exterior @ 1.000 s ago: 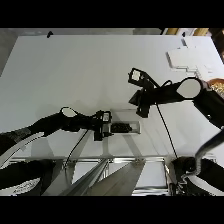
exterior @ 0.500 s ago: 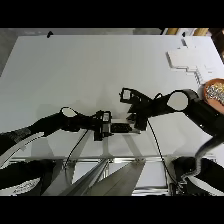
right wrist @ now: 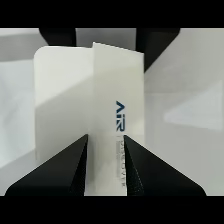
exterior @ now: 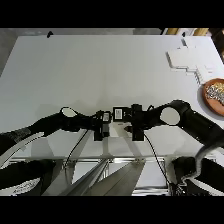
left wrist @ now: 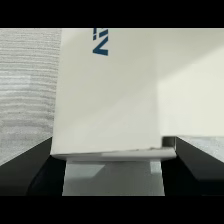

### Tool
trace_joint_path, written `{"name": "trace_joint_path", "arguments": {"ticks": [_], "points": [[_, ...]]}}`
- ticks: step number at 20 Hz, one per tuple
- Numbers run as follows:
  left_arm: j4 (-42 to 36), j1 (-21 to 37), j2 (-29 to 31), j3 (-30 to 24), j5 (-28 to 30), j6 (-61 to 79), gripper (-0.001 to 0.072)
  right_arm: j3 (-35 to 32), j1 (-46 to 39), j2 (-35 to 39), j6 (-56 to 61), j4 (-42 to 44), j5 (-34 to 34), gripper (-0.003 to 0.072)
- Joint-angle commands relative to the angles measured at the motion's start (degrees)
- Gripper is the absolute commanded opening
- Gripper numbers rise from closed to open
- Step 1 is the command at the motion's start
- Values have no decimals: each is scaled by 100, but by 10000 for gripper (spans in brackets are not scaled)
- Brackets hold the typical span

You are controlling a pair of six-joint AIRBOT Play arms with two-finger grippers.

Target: Fold the box and place the chain.

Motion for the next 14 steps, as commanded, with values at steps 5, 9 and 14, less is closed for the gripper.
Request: {"name": "trace_joint_path", "arguments": {"ticks": [5, 9, 14], "points": [[0, 0, 2, 0, 0, 0, 330, -151, 387, 2, -149, -61, -90, 262], [0, 0, 2, 0, 0, 0, 330, -168, 382, -9, -85, -376, -428, 262], [0, 0, 2, 0, 0, 0, 330, -168, 382, -9, -85, -551, -581, 260]]}}
